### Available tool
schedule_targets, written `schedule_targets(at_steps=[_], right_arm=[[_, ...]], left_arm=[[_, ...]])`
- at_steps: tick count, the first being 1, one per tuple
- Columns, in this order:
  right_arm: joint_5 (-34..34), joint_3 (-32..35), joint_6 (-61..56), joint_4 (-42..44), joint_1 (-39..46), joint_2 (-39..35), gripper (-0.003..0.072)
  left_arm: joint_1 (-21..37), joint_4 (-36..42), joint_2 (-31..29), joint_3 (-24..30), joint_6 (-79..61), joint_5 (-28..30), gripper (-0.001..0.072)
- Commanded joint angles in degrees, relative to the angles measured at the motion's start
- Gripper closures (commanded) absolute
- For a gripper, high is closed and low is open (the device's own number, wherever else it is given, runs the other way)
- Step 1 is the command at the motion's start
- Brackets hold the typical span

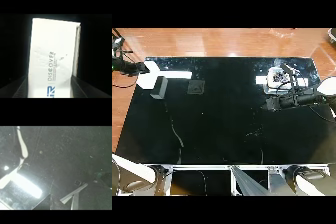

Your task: Fold the box and place the chain.

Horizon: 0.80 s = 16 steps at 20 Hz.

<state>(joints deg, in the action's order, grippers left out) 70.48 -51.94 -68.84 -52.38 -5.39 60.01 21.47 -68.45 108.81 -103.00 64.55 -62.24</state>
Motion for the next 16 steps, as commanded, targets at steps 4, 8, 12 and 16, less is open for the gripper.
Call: schedule_targets(at_steps=[4,8,12,16], right_arm=[[1.07,-0.02,-1.25,0.31,0.00,-0.02,0.0669],[-1.29,-2.12,-1.27,1.55,0.04,-0.04,0.0669],[5.33,-7.89,-6.78,-2.40,0.83,-2.56,0.0669],[9.38,-7.89,-21.53,-22.49,1.09,-14.99,0.0670]], left_arm=[[-2.19,-20.00,1.55,-8.87,8.04,-8.35,0.0063],[-2.08,-20.59,-1.66,-21.05,24.17,-18.53,0.0092],[-2.34,-14.27,-14.86,-12.00,31.15,-23.93,0.0689],[-6.82,-7.50,-33.14,7.48,26.73,-21.29,0.0688]])
